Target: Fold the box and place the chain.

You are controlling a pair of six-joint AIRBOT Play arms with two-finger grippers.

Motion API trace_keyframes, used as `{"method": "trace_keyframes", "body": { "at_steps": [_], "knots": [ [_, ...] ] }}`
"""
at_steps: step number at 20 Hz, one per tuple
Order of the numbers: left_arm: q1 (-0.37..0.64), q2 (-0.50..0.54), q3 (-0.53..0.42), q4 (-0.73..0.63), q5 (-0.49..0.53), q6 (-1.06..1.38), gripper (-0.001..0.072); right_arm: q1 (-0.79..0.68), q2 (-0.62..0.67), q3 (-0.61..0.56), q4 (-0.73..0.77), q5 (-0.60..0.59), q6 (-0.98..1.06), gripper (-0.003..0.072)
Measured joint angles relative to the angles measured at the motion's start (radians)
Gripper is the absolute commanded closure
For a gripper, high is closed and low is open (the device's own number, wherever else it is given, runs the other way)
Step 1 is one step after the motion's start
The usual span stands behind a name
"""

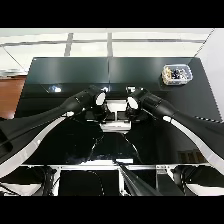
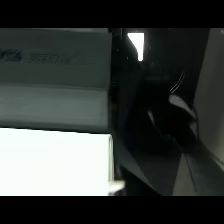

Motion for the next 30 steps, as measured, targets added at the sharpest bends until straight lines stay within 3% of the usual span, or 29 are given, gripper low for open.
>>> {"method": "trace_keyframes", "body": {
  "at_steps": [2,3,4,6,7,8,15,16,17,19,22,23,24,25,30],
  "knots": [
    [0.0,0.0,0.0,0.0,-0.002,0.0,0.0684,0.0,-0.003,0.0,0.009,0.007,0.008,0.0508],
    [0.0,0.0,0.0,0.0,-0.002,0.0,0.0684,-0.001,-0.003,0.0,0.013,0.007,0.011,0.0628],
    [0.0,0.0,0.0,0.0,-0.002,0.0,0.0684,-0.005,-0.003,0.0,0.019,0.011,0.013,0.0669],
    [0.0,0.0,0.0,0.0,0.0,0.0,0.0684,-0.013,-0.005,0.0,0.027,0.015,0.017,0.0666],
    [0.0,0.0,0.0,0.0,0.0,0.0,0.0684,-0.018,-0.005,0.0,0.033,0.016,0.016,0.0557],
    [0.0,0.0,0.0,0.0,-0.003,-0.002,0.0684,-0.021,-0.005,0.0,0.04,0.019,0.015,0.0386],
    [0.0,0.0,0.0,0.001,0.0,0.0,0.0684,-0.031,-0.01,-0.006,0.057,0.03,0.002,0.039],
    [0.0,0.0,0.0,0.001,0.002,0.0,0.0684,-0.031,-0.013,-0.007,0.059,0.031,-0.001,0.0462],
    [0.0,0.0,0.0,0.002,0.002,0.0,0.0684,-0.03,-0.018,-0.008,0.061,0.031,-0.005,0.0619],
    [0.0,0.0,0.0,0.001,0.005,0.0,0.0684,-0.029,-0.025,-0.008,0.069,0.031,-0.012,0.067],
    [0.0,0.0,0.0,0.004,0.002,-0.003,0.0684,-0.029,-0.029,-0.009,0.07,0.029,-0.029,0.0668],
    [0.0,0.0,0.0,0.004,0.002,-0.003,0.0684,-0.029,-0.028,-0.008,0.069,0.03,-0.036,0.065],
    [0.0,0.0,0.0,0.004,0.002,-0.003,0.0684,-0.029,-0.025,-0.008,0.069,0.03,-0.041,0.0427],
    [0.0,0.0,0.0,0.008,0.002,0.001,0.0684,-0.029,-0.019,-0.007,0.066,0.031,-0.051,0.0291],
    [0.0,0.0,0.0,0.008,0.001,0.0,0.0684,-0.032,0.062,0.01,0.068,0.058,-0.132,0.0291]
  ]
}}
